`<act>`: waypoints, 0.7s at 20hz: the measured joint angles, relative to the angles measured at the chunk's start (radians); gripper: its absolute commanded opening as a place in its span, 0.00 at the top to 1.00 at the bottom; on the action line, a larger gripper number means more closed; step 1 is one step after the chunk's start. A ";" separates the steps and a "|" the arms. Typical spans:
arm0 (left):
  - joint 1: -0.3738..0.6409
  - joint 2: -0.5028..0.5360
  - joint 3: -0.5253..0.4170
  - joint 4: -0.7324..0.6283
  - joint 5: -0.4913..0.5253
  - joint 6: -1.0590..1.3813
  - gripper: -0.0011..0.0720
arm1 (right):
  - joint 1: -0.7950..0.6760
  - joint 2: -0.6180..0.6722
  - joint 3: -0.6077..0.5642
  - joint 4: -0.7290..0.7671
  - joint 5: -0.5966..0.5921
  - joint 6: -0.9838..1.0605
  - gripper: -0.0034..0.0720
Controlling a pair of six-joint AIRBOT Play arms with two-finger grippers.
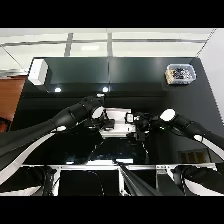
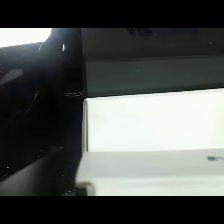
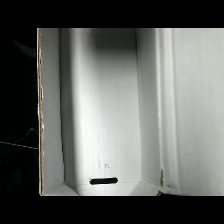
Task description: Fold the box and place the chain.
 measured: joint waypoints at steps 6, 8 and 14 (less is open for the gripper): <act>0.006 0.000 0.000 0.012 0.011 -0.003 0.95 | 0.000 0.000 0.000 0.003 -0.001 0.006 0.73; 0.006 0.000 0.000 0.011 0.011 -0.002 0.95 | 0.000 0.000 0.000 0.003 -0.001 0.004 0.73; 0.006 0.000 0.000 0.010 0.008 0.001 0.95 | 0.000 0.000 0.000 0.003 0.001 0.002 0.73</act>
